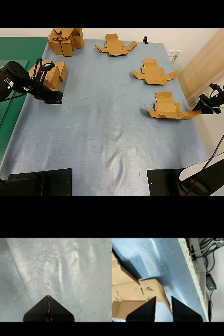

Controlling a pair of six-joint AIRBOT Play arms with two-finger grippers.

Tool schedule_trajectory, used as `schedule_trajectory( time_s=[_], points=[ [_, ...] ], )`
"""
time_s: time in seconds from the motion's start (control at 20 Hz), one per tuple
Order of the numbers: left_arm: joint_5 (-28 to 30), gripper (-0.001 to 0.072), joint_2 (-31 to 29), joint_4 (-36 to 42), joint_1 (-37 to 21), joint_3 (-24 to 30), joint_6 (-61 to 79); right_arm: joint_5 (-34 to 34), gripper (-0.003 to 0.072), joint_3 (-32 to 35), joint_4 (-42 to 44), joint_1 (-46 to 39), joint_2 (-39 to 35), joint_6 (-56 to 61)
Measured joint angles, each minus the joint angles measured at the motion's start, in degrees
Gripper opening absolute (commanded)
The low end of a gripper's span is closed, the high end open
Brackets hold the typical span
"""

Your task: Fold the box.

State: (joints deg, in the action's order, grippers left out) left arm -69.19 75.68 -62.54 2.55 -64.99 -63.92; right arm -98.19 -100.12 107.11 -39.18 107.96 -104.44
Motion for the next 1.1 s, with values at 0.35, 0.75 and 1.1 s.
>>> schedule_trajectory(
  time_s=[0.35,0.75,1.1],
  points=[
    [-1.1,0.0016,0.0,0.2,0.0,0.0,0.0,0.2,0.0009,0.0,0.6,0.3,0.1,0.5],
    [-3.2,0.0019,-0.2,16.6,-0.1,-0.9,3.8,0.5,0.0009,0.0,16.6,12.6,-17.9,7.8],
    [-6.1,0.0548,-1.3,25.5,-3.7,-4.0,9.1,13.5,0.0009,8.9,22.0,36.7,-34.1,13.2]
  ],
)
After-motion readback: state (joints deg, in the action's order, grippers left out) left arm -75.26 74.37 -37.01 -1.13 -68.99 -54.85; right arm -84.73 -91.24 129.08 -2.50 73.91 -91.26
